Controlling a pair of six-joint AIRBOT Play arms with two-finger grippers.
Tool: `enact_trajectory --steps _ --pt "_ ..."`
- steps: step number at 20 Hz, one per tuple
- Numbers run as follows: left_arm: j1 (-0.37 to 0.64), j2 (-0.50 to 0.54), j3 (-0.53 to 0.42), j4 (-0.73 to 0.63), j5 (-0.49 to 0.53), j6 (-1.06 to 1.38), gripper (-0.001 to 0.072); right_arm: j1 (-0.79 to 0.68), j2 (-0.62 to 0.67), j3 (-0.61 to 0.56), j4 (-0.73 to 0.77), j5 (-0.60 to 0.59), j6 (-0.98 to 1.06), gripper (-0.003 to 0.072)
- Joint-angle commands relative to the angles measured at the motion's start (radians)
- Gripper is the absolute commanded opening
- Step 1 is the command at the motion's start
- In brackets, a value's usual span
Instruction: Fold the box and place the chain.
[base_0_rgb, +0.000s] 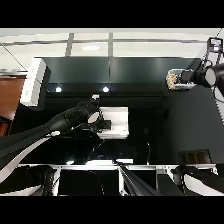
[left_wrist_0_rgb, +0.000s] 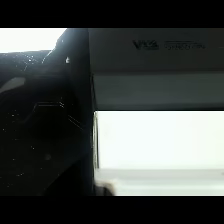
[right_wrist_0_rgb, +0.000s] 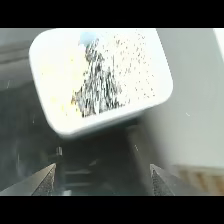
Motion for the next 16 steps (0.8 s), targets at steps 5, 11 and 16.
enact_trajectory --steps 5,11,16 --pt "0.000 0.000 0.001 0.000 0.002 0.000 0.0030 -0.180 -0.473 0.521 0.209 0.255 -0.024 0.0708" --pt "0.000 0.000 0.001 0.000 0.004 0.000 0.0029 -0.206 -0.631 0.626 0.202 0.231 0.042 0.0534" --pt "0.000 0.000 0.001 0.000 0.004 0.000 0.0030 -0.220 -0.669 0.626 0.200 0.177 0.041 0.0558"
